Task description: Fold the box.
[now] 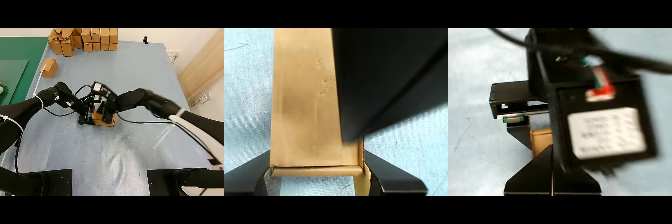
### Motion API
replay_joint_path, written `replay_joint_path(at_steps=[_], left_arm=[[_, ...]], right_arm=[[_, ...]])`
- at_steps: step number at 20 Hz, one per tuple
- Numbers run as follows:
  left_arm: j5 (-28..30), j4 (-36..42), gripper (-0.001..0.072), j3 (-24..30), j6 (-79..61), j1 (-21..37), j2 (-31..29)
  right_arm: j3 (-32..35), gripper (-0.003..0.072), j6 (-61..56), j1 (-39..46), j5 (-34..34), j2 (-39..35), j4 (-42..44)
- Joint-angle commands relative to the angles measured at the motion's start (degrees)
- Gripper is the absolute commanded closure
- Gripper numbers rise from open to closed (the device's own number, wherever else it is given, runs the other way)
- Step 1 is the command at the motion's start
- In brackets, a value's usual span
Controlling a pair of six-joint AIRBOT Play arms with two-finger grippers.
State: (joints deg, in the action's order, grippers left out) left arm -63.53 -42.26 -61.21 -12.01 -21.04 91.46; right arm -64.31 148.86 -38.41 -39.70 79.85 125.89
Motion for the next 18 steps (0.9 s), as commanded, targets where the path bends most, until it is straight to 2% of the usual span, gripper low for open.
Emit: replay_joint_path(at_steps=[1, 3, 4, 6, 7, 11, 13, 14, 16, 18], left_arm=[[-0.07, 0.15, 0.0543, -0.7, 2.84, 0.07, -0.44], [0.13, 0.13, 0.0558, -2.56, 7.56, 0.44, -1.42], [0.07, -0.35, 0.0692, -3.89, 10.54, 0.9, -2.05], [1.77, -0.68, 0.0692, -6.51, 18.23, 3.34, -3.61], [4.39, -1.05, 0.0693, -7.32, 22.8, 5.18, -4.5], [25.11, -4.28, 0.0697, -7.82, 50.27, 16.59, -8.28], [34.27, -3.45, 0.0699, -8.15, 51.41, 21.33, -7.8], [34.05, -3.41, 0.07, -9.97, 51.45, 22.62, -6.19], [28.79, -3.41, 0.0699, -16.48, 52.76, 23.63, -0.37], [28.39, -4.35, 0.0699, -23.63, 56.57, 23.08, 6.19]], right_arm=[[0.0, 0.0682, -14.23, 2.29, -5.75, -9.2, -16.17], [0.9, 0.0682, -25.38, 5.14, -13.11, -14.51, -28.48], [2.43, 0.0682, -28.44, 6.97, -14.45, -17.33, -32.39], [7.32, 0.0682, -29.92, 11.39, -13.57, -23.67, -35.08], [9.68, 0.0682, -29.97, 13.57, -12.63, -26.38, -35.04], [18.1, 0.0682, -30.99, 19.98, -10.25, -33.7, -34.71], [19.69, 0.0681, -31.01, 20.83, -10.27, -34.69, -34.49], [19.91, 0.0682, -30.99, 20.83, -10.1, -34.82, -33.81], [19.93, 0.0682, -31.01, 20.83, -7.67, -34.53, -31.41], [19.93, 0.0682, -31.01, 20.83, -5.7, -34.47, -29.7]])
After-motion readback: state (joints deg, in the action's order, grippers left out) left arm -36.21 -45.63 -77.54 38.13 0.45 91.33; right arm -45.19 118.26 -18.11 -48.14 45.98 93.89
